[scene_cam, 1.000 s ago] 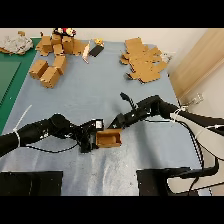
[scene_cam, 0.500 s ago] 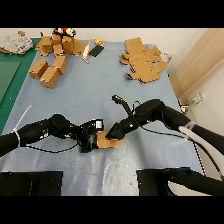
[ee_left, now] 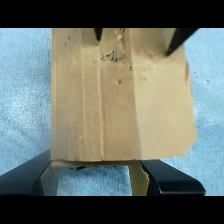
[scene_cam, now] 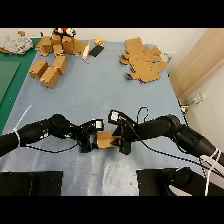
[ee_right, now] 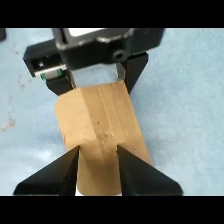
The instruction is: Fold the box.
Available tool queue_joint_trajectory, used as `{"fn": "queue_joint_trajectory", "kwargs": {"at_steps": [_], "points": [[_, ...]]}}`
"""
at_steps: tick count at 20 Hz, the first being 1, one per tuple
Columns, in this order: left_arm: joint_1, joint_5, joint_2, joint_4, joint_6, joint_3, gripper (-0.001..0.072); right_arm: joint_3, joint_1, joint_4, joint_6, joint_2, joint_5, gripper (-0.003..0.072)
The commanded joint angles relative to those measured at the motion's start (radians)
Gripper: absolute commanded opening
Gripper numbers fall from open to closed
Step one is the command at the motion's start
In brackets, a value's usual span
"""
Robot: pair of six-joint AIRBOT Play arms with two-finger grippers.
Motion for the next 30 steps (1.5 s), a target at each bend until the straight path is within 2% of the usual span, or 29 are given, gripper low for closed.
{"fn": "queue_joint_trajectory", "kwargs": {"at_steps": [1, 3, 9, 15, 21, 30], "points": [[0.001, 0.0, 0.0, 0.0, 0.0, 0.001, 0.044, -0.005, 0.038, -0.128, -0.008, 0.005, 0.062, 0.0377], [0.001, 0.0, 0.0, 0.0, 0.0, 0.001, 0.0441, -0.005, 0.051, -0.126, -0.055, 0.003, 0.078, 0.0527], [0.001, 0.0, 0.0, 0.0, 0.0, 0.001, 0.044, -0.005, 0.091, -0.14, -0.109, 0.003, 0.083, 0.0528], [0.001, 0.0, 0.0, 0.0, 0.0, 0.001, 0.044, -0.005, 0.152, -0.238, -0.111, 0.003, 0.109, 0.0528], [0.001, 0.0, 0.0, 0.0, 0.0, 0.001, 0.044, -0.005, 0.174, -0.37, -0.025, 0.003, 0.147, 0.0518], [0.001, 0.0, 0.0, 0.0, 0.0, 0.001, 0.044, -0.005, 0.222, -0.378, 0.013, -0.016, 0.142, 0.0517]]}}
